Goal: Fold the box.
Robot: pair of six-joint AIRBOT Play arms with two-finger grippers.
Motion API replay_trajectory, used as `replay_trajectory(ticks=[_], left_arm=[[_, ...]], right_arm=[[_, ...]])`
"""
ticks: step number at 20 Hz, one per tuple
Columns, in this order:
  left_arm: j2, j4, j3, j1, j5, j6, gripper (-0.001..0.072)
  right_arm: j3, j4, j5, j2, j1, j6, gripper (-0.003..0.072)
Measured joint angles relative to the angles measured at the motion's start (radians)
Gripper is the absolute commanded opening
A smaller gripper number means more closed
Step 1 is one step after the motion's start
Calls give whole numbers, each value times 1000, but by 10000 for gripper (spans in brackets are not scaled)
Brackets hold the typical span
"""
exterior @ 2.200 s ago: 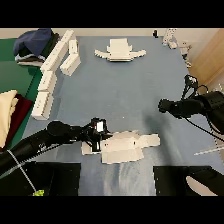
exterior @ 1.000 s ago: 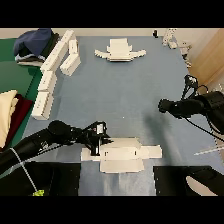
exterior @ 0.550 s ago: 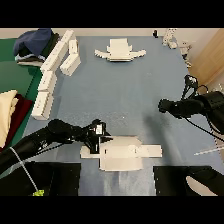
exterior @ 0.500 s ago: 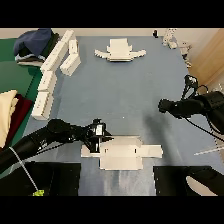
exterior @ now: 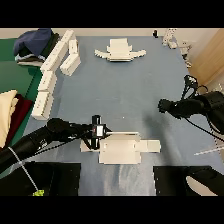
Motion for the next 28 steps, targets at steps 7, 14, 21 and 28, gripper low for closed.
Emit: replay_trajectory(ticks=[7,14,21,28], left_arm=[[-62,-53,0,0,11,14,11],[-91,-73,0,0,-7,21,13],[-95,-69,0,0,-36,-48,13],[-110,-64,0,1,-90,-61,13]], right_arm=[[0,10,0,0,0,0,546],[0,14,0,0,0,0,546],[0,14,0,0,0,0,546],[0,14,0,0,0,0,546]])
